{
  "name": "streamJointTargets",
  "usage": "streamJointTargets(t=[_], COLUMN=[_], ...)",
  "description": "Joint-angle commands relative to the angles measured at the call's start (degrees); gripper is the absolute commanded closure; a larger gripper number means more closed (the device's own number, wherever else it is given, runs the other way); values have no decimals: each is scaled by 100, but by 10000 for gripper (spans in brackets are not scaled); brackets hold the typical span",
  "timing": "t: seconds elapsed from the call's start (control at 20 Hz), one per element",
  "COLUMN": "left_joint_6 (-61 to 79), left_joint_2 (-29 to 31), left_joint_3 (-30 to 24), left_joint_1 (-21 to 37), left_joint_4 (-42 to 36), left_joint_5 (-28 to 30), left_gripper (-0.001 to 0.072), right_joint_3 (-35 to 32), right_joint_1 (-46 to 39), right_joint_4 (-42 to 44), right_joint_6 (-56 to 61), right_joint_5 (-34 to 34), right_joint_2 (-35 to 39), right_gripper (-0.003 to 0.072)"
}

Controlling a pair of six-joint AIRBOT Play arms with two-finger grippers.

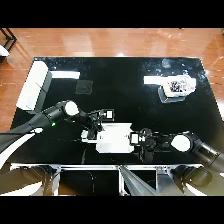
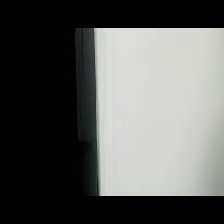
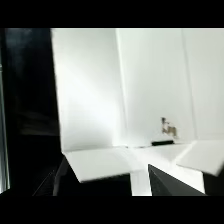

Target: Fold the box and place the chain.

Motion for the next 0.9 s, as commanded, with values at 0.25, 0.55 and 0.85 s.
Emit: streamJointTargets(t=[0.25,0.55,0.85], left_joint_6=[-2,-2,-22], left_joint_2=[-4,-4,-4], left_joint_3=[-2,-2,-2], left_joint_1=[0,0,-2], left_joint_4=[-2,-2,-7], left_joint_5=[2,0,-22], left_gripper=[687,686,687], right_joint_3=[-2,264,509], right_joint_1=[522,518,94], right_joint_4=[44,-175,-415], right_joint_6=[179,614,1165], right_joint_5=[-1113,-1191,-1185], right_joint_2=[-254,-249,-234], right_gripper=[-5,-6,-6])
